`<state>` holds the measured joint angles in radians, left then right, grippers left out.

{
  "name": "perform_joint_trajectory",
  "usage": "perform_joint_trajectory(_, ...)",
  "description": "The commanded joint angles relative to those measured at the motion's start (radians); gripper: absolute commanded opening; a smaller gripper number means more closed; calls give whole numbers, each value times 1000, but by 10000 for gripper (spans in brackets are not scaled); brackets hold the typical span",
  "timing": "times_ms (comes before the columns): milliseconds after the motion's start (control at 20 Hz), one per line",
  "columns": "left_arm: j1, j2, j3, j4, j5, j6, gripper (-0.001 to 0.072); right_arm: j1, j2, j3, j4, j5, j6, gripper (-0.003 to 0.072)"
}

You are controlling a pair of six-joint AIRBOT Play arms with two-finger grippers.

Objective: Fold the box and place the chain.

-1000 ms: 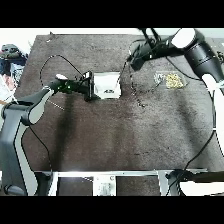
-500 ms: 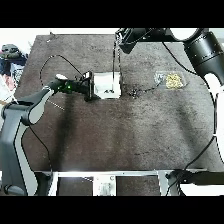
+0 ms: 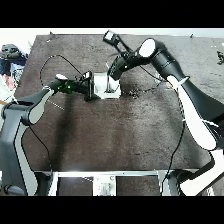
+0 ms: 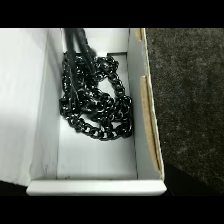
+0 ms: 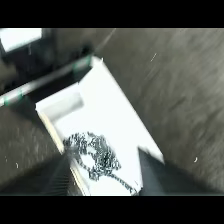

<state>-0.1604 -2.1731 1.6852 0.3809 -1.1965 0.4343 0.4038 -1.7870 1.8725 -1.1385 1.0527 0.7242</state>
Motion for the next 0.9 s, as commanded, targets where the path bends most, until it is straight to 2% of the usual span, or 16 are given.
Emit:
perform_joint_trajectory(0, 0, 0, 1, 0, 0, 0, 236, -14, -27, 1, -90, 112, 14, 400)
perform_joint_trajectory(150, 0, 0, 1, 0, 0, 0, 236, -77, -29, -5, -92, 213, 13, 398)
perform_joint_trajectory(200, 0, 0, 1, 0, 0, 0, 236, -101, -29, -21, -92, 212, 13, 398)
perform_joint_trajectory(250, 0, 0, 1, 0, 0, 0, 236, -126, -35, -43, -92, 203, -3, 267)
perform_joint_trajectory(300, 0, 0, 1, 0, 0, 0, 236, -151, -43, -67, -91, 182, -10, 215)
perform_joint_trajectory(450, 0, 0, 1, 0, 0, 0, 236, -195, -92, -93, -91, 151, -49, 220)
perform_joint_trajectory(850, 0, 0, 1, 0, 0, 0, 236, -198, -196, -93, -88, 129, -104, 235)
